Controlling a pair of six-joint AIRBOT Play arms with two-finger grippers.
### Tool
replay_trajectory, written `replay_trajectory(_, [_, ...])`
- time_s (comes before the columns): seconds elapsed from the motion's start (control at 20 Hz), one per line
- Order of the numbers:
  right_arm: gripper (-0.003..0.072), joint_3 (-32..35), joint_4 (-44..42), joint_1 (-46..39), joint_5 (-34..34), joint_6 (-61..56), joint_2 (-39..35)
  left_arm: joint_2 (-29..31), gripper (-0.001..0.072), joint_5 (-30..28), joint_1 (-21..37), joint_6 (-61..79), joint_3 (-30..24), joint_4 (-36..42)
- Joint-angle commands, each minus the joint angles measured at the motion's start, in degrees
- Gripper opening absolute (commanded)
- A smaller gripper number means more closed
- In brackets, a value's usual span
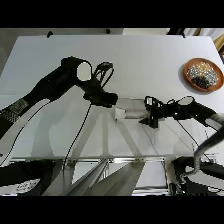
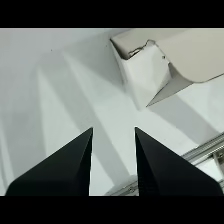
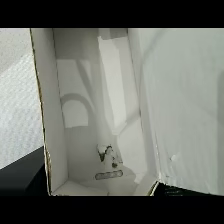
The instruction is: Fold the box and place the chain.
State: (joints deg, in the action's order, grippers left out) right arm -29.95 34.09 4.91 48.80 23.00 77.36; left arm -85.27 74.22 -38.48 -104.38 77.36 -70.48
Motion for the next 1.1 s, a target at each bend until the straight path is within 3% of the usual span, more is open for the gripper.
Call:
replay_trajectory(0.0, [0.0451,0.02,0.00,0.02,0.02,0.00,-0.02,-1.68,0.0273,-4.79,-0.81,-3.65,-0.35,1.01])
replay_trajectory(0.25, [0.0451,0.02,0.00,0.02,0.02,0.00,-0.02,-6.25,0.0274,-4.68,-4.09,-12.26,-0.33,0.79])
replay_trajectory(0.5, [0.0451,0.02,0.00,0.02,0.02,0.00,-0.02,-6.75,0.0273,-6.56,-7.43,-20.79,-0.33,-5.66])
replay_trajectory(0.9, [0.0451,0.02,0.00,0.02,0.02,0.00,-0.04,-8.41,0.0272,-8.26,-8.74,-23.65,-0.31,-7.96])
replay_trajectory(1.05, [0.0451,0.02,0.00,0.02,0.02,0.00,-0.02,-8.74,0.0207,-9.46,-8.94,-24.63,-0.28,-7.61])
